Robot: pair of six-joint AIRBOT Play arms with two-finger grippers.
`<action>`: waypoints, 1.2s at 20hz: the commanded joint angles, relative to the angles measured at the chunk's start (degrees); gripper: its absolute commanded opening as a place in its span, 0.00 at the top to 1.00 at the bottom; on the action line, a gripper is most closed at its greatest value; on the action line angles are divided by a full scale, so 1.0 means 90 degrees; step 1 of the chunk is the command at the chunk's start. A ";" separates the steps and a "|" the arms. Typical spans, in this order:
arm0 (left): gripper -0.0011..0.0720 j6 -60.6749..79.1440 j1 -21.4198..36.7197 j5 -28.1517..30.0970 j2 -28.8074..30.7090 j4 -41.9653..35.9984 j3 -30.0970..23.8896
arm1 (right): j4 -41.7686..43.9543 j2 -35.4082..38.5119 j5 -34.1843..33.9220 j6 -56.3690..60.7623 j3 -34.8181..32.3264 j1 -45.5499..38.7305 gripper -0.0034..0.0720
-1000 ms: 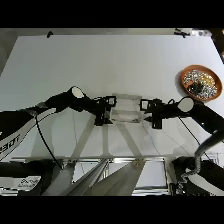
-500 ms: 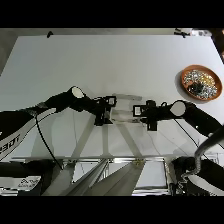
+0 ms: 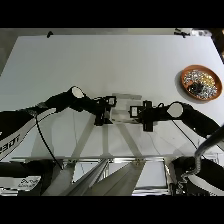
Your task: Fold the box and place the chain.
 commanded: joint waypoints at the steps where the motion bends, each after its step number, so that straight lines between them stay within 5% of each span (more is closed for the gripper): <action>1: 0.49 -0.0002 0.0002 0.0002 0.0005 -0.0002 -0.0002 | 0.0075 -0.0005 -0.0039 0.0000 -0.0002 0.0024 0.64; 3: 0.49 -0.0002 0.0002 0.0002 0.0005 -0.0002 -0.0002 | 0.0073 -0.0015 -0.0029 0.0002 -0.0005 0.0024 0.44; 6: 0.49 0.0000 0.0002 0.0002 0.0005 -0.0002 -0.0002 | 0.0075 -0.0148 -0.0010 0.0027 -0.0005 0.0024 0.43; 8: 0.49 -0.0002 0.0002 0.0002 0.0005 -0.0002 -0.0002 | 0.0073 0.0046 -0.0010 0.0027 0.0000 0.0010 0.59; 11: 0.48 -0.0002 0.0002 0.0002 0.0005 0.0000 -0.0002 | 0.0117 0.0782 0.0141 0.0121 0.0000 -0.0243 0.68; 13: 0.48 0.0000 0.0002 0.0002 0.0005 -0.0002 -0.0002 | 0.0109 0.1248 0.0772 0.0831 -0.0002 -0.0590 0.94; 16: 0.49 0.0000 0.0002 0.0002 0.0005 -0.0002 -0.0002 | -0.0022 0.1841 0.2101 0.2705 0.0000 -0.1455 0.94; 20: 0.49 -0.0002 0.0002 0.0002 0.0005 -0.0002 -0.0002 | -0.0794 0.2329 0.2922 0.6292 -0.0002 -0.2769 0.94; 24: 0.49 0.0000 0.0002 0.0002 0.0005 -0.0002 -0.0002 | -0.1819 0.2317 0.3279 0.7771 -0.0216 -0.3427 0.94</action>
